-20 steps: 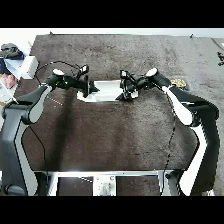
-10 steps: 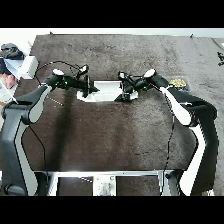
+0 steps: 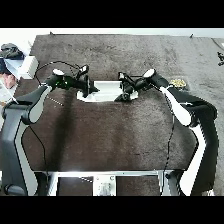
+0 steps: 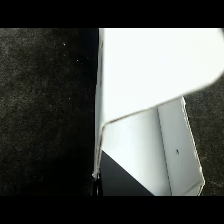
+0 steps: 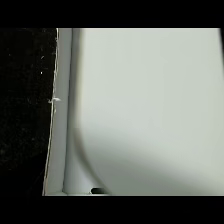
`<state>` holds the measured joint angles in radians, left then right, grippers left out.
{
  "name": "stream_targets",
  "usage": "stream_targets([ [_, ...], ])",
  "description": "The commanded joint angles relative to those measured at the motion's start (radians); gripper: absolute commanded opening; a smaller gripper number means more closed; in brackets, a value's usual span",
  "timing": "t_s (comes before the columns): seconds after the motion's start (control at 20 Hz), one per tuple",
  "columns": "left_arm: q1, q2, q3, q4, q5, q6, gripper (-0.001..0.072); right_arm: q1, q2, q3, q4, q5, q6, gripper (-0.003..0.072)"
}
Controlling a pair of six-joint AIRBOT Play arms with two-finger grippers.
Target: Fold the box and place the chain.
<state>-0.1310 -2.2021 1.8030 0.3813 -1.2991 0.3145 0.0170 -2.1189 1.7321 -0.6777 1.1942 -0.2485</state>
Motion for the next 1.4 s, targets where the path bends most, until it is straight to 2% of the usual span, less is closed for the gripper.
stream_targets([
  [0.0,0.000,0.000,0.000,0.000,0.001,0.000,0.0011,0.000,-0.001,0.000,-0.022,-0.005,0.002,0.0377],
  [0.8,0.000,0.001,0.000,-0.005,-0.014,-0.002,0.0011,0.000,-0.001,0.000,-0.022,-0.005,0.002,0.0378],
  [0.85,0.000,0.001,0.000,-0.010,-0.022,0.000,0.0026,0.000,-0.001,0.000,-0.022,-0.005,0.002,0.0378],
  [0.9,0.000,0.001,0.000,-0.019,-0.029,0.000,0.0260,0.000,-0.001,0.000,-0.022,-0.005,0.002,0.0378],
  [0.95,0.000,0.001,0.000,-0.026,-0.037,-0.001,0.0362,0.000,-0.001,0.000,-0.022,-0.005,0.002,0.0378],
  [1.15,0.009,0.010,0.006,-0.023,-0.063,-0.008,0.0364,0.000,-0.001,0.000,-0.022,-0.005,0.002,0.0378],
  [1.35,0.085,0.056,0.006,-0.023,-0.127,-0.030,0.0364,0.000,-0.001,0.000,-0.022,-0.005,0.002,0.0378],
])
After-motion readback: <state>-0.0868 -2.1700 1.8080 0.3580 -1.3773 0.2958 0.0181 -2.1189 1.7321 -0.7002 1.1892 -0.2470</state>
